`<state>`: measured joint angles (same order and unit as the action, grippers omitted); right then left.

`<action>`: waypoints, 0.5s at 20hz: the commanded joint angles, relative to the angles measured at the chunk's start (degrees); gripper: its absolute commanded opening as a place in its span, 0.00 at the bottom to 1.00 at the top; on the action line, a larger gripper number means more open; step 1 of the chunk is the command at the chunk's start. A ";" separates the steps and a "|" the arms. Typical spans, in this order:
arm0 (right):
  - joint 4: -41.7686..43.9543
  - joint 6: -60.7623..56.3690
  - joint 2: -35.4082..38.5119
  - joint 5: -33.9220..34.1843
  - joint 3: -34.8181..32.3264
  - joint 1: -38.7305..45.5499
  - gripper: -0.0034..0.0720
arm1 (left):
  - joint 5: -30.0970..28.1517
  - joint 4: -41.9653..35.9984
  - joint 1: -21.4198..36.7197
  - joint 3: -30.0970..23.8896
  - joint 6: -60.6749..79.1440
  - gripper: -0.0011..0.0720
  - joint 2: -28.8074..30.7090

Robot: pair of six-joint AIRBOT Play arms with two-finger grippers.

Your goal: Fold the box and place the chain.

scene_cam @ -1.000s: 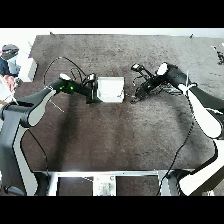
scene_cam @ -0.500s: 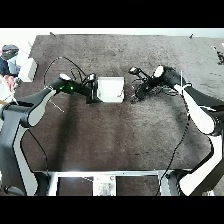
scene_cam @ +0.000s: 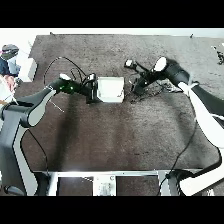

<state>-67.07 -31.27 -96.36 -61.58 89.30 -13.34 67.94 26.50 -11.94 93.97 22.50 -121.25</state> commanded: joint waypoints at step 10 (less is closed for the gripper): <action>4.35 -6.05 11.32 8.74 8.09 -12.76 0.06 | 0.00 0.02 -0.02 0.07 0.02 0.68 -0.02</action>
<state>-62.96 -35.62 -85.58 -56.10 94.65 -23.53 67.94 26.50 -11.94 93.97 22.52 -121.25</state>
